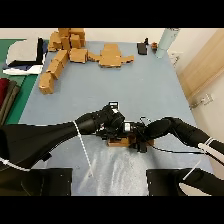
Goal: Fold the box.
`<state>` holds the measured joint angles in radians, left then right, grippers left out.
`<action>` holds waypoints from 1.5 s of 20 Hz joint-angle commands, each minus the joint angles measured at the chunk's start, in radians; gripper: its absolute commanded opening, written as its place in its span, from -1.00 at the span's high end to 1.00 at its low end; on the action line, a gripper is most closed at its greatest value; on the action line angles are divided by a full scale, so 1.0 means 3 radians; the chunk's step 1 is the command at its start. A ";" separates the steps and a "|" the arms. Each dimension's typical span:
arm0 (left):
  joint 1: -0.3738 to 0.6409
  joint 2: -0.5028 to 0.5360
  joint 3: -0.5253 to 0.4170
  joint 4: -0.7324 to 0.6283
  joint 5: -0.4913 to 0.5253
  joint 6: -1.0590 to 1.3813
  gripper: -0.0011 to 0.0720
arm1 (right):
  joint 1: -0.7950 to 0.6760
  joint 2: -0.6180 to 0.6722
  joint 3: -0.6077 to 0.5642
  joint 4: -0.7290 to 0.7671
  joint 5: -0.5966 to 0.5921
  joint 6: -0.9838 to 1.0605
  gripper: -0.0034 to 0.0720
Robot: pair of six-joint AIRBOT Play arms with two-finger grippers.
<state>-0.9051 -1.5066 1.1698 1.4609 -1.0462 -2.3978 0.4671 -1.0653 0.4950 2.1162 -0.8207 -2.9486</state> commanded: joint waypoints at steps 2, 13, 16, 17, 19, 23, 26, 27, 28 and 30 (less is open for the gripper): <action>-0.0029 -0.0043 0.0046 0.0198 -0.0178 -0.0042 0.06 | 0.0001 -0.0001 0.0001 0.0000 0.0001 -0.0010 -0.25; -0.0226 -0.0187 0.0045 0.0507 -0.0106 -0.0164 0.94 | 0.0001 -0.0001 0.0001 0.0000 0.0001 -0.0010 -0.25; -0.0225 -0.0187 0.0045 0.0534 -0.0090 -0.0179 0.94 | 0.0001 -0.0001 0.0001 0.0000 0.0001 -0.0010 -0.25; -0.0225 -0.0187 0.0045 0.0534 -0.0090 -0.0179 0.94 | 0.0001 -0.0001 0.0001 0.0000 0.0001 -0.0010 -0.25; -0.0225 -0.0187 0.0045 0.0532 -0.0088 -0.0179 0.94 | 0.0001 -0.0001 0.0001 0.0000 0.0001 -0.0010 -0.25; -0.0225 -0.0187 0.0045 0.0501 -0.0092 -0.0178 0.63 | 0.0001 -0.0001 0.0001 0.0000 0.0001 -0.0011 -0.25; -0.0221 -0.0187 0.0045 0.0425 -0.0102 -0.0215 -0.32 | 0.0001 -0.0001 0.0001 0.0000 0.0001 -0.0010 -0.25; -0.0221 -0.0186 0.0046 0.0415 -0.0118 -0.0215 -0.32 | 0.0001 -0.0001 0.0001 0.0000 0.0001 -0.0010 -0.25; -0.0217 -0.0186 0.0052 0.0384 -0.0150 -0.0215 -0.32 | 0.0001 -0.0001 0.0001 0.0000 0.0001 -0.0011 -0.25; -0.0217 -0.0183 0.0098 0.0367 -0.0263 -0.0215 -0.32 | 0.0001 -0.0001 0.0001 0.0000 0.0001 -0.0010 -0.25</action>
